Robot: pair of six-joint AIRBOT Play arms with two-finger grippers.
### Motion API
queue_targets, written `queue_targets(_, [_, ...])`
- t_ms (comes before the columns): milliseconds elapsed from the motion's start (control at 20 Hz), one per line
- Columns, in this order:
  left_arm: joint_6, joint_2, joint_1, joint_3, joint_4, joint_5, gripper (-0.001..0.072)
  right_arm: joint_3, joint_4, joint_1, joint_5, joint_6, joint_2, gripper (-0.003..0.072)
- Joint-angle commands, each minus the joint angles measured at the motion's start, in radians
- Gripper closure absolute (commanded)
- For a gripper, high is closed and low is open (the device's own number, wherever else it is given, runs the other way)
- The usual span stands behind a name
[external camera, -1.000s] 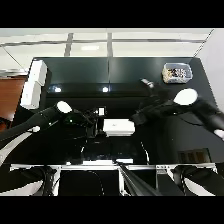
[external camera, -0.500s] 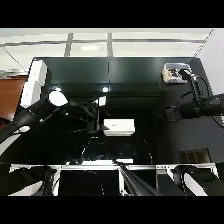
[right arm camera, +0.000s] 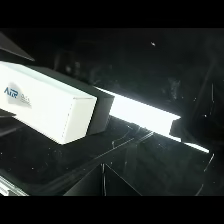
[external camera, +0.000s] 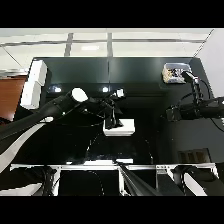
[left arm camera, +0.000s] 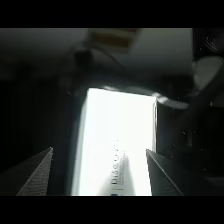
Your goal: Fold the box and place the chain.
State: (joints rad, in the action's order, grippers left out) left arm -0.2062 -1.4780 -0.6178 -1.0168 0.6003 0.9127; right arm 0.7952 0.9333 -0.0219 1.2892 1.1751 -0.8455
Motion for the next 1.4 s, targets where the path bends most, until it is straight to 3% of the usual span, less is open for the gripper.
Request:
queue_targets(0, [-0.060,-0.034,-0.005,-0.012,0.067,0.053,-0.0002,-0.005,0.007,-0.001,-0.017,-0.001,0.001,0.0673])
queue_targets(650, [-0.198,-0.034,-0.081,-0.083,0.311,0.109,-0.0002,-0.005,0.006,-0.001,-0.026,-0.001,0.001,0.0674])
queue_targets(1000, [-0.372,-0.040,-0.157,-0.084,0.467,0.005,-0.0001,-0.005,0.006,-0.001,-0.028,-0.001,0.000,0.0673])
queue_targets(1200, [-0.385,-0.069,-0.200,-0.084,0.472,-0.030,0.0006,-0.005,0.006,-0.001,-0.040,-0.001,0.001,0.0673])
queue_targets(1250, [-0.433,-0.069,-0.205,-0.087,0.496,-0.041,0.0040,-0.005,0.006,-0.001,-0.040,-0.001,0.000,0.0674])
queue_targets(1300, [-0.501,-0.069,-0.208,-0.099,0.543,-0.021,0.0170,-0.005,0.006,-0.001,-0.040,-0.001,0.000,0.0673])
queue_targets(1350, [-0.575,-0.069,-0.206,-0.122,0.608,0.026,0.0380,-0.005,0.006,-0.001,-0.041,-0.001,0.000,0.0673])
